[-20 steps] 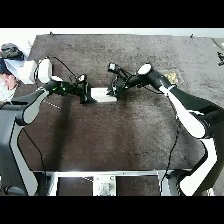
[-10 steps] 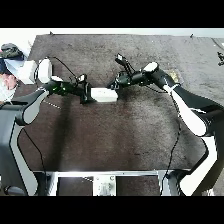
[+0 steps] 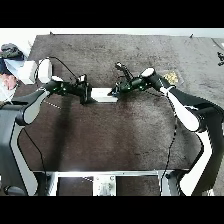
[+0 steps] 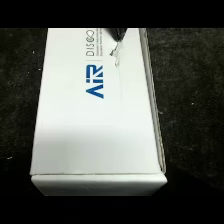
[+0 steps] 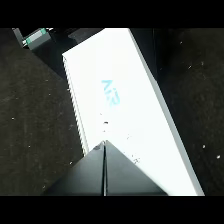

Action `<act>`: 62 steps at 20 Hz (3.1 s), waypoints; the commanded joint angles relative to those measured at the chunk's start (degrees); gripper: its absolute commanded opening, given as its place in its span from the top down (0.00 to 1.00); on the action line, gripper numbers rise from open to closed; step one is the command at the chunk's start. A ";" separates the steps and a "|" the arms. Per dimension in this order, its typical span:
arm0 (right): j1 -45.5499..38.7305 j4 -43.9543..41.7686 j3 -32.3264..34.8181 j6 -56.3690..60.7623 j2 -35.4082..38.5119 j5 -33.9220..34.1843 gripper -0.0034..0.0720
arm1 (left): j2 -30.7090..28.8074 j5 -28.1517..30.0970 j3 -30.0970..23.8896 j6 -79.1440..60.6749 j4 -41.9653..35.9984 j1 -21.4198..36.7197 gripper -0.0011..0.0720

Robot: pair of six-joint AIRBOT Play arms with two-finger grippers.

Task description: Fold the box and place the chain.

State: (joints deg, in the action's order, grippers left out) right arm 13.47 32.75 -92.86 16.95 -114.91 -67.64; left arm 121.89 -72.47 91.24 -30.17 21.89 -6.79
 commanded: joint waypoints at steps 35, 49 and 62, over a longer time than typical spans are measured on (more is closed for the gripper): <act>-3.15 -10.47 90.90 -0.17 104.15 75.17 0.94 | -0.04 0.50 0.00 -0.11 -5.11 0.07 0.23; -3.15 -10.45 90.88 -0.20 104.15 75.63 0.94 | -16.94 8.83 0.17 13.81 -7.56 2.58 0.98; -3.15 -10.45 90.88 -0.20 104.15 75.63 0.94 | -59.76 39.89 -42.29 37.75 -6.08 38.16 0.98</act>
State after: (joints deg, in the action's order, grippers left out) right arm 10.28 22.31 -2.00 16.75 -10.81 8.01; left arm 69.14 -35.92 60.27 4.12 15.18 21.87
